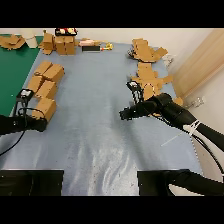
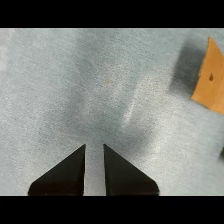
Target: Fold the box.
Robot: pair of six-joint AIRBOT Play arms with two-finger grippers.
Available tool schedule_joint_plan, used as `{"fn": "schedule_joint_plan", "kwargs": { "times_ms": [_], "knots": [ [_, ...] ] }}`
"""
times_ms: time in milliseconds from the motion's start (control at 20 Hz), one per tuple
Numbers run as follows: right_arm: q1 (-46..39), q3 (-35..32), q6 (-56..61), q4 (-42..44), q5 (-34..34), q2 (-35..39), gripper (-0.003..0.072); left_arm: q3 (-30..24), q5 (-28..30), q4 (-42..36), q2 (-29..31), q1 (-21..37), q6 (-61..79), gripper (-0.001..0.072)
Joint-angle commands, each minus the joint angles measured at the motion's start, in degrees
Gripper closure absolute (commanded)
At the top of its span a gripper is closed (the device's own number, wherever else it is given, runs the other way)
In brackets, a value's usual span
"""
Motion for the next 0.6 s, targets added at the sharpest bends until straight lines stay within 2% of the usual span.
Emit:
{"fn": "schedule_joint_plan", "kwargs": {
  "times_ms": [0,150,300,550],
  "knots": [
    [0.0,0.0,0.0,0.0,0.0,0.0,0.0504,0.1,-1.0,2.7,0.2,8.8,-1.0,0.0248],
    [0.0,0.0,0.0,0.0,0.0,0.0,0.0503,0.1,0.5,4.1,-0.3,13.0,-1.0,0.0249],
    [0.0,0.0,0.0,0.0,0.0,0.0,0.0504,0.2,4.2,3.8,-2.1,13.6,-1.0,0.0248],
    [0.0,0.0,0.0,0.0,0.0,0.0,0.0504,3.3,5.2,1.9,-10.4,13.6,-0.6,0.0248]
  ]
}}
